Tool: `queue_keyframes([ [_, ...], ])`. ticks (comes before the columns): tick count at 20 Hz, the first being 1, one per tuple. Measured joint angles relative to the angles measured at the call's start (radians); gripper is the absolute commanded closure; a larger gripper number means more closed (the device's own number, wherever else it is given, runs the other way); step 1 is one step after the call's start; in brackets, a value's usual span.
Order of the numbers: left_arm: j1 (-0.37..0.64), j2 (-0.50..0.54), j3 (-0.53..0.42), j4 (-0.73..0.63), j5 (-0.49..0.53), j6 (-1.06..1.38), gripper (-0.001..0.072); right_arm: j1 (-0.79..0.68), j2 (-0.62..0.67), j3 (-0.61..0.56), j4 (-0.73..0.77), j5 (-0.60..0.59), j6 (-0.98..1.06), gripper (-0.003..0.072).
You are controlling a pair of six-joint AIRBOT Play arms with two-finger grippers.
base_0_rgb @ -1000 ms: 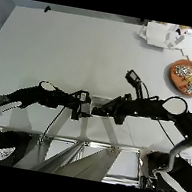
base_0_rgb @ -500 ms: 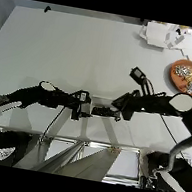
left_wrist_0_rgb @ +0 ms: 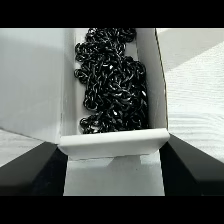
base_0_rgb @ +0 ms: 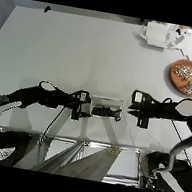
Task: Fold the box and place the chain.
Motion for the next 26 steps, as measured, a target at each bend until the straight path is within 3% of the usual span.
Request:
queue_keyframes([
  [5, 0.000, 0.000, 0.000, 0.000, 0.000, 0.000, 0.0601, -0.005, -0.016, -0.080, 0.032, -0.089, -0.260, 0.0516],
  [8, 0.000, 0.000, 0.000, 0.000, 0.000, 0.000, 0.0601, 0.001, -0.021, -0.093, 0.105, -0.117, -0.346, 0.0574],
  [14, 0.000, 0.000, 0.000, 0.000, 0.000, 0.000, 0.0601, 0.026, -0.023, -0.101, 0.166, -0.151, -0.404, 0.0580],
  [18, 0.000, 0.000, 0.000, 0.000, 0.000, 0.000, 0.0601, 0.031, -0.023, -0.102, 0.202, -0.158, -0.409, 0.0495],
  [22, 0.000, 0.000, 0.000, 0.000, 0.000, 0.000, 0.0601, 0.031, -0.023, -0.102, 0.219, -0.159, -0.409, 0.0543],
  [23, 0.000, 0.000, 0.000, 0.000, 0.000, 0.000, 0.0601, 0.031, -0.023, -0.103, 0.219, -0.159, -0.409, 0.0597],
  [26, 0.000, 0.000, 0.000, 0.000, 0.000, 0.000, 0.0601, 0.031, -0.032, -0.103, 0.224, -0.159, -0.408, 0.0603],
])
